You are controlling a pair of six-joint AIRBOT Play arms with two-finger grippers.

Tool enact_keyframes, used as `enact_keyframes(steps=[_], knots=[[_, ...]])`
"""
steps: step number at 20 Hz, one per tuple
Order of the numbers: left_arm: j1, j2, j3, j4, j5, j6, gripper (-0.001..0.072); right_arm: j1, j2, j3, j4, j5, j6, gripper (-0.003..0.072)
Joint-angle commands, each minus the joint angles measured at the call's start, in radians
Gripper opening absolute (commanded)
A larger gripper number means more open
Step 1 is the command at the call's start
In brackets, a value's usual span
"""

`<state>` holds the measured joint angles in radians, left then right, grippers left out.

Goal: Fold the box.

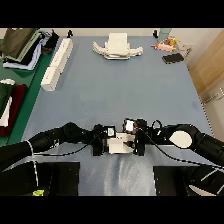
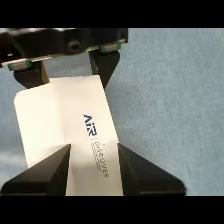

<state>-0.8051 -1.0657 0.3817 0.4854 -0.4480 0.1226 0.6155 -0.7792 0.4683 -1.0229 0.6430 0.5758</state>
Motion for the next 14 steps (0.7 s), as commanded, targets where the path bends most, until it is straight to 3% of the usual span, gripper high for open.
enact_keyframes(steps=[1, 4, 6, 14], knots=[[0.001, 0.000, 0.000, 0.000, 0.000, 0.000, 0.0404, 0.004, 0.006, -0.004, -0.012, 0.033, -0.048, 0.0464], [0.001, 0.000, 0.000, 0.000, 0.000, 0.000, 0.0404, 0.004, 0.006, -0.004, -0.009, 0.086, -0.103, 0.0465], [0.001, 0.000, 0.000, 0.000, 0.000, 0.000, 0.0404, 0.016, 0.005, -0.004, -0.015, 0.078, -0.146, 0.0568], [0.001, 0.000, 0.000, 0.000, 0.000, 0.000, 0.0404, 0.029, -0.028, -0.004, -0.041, -0.050, -0.247, 0.0569]])
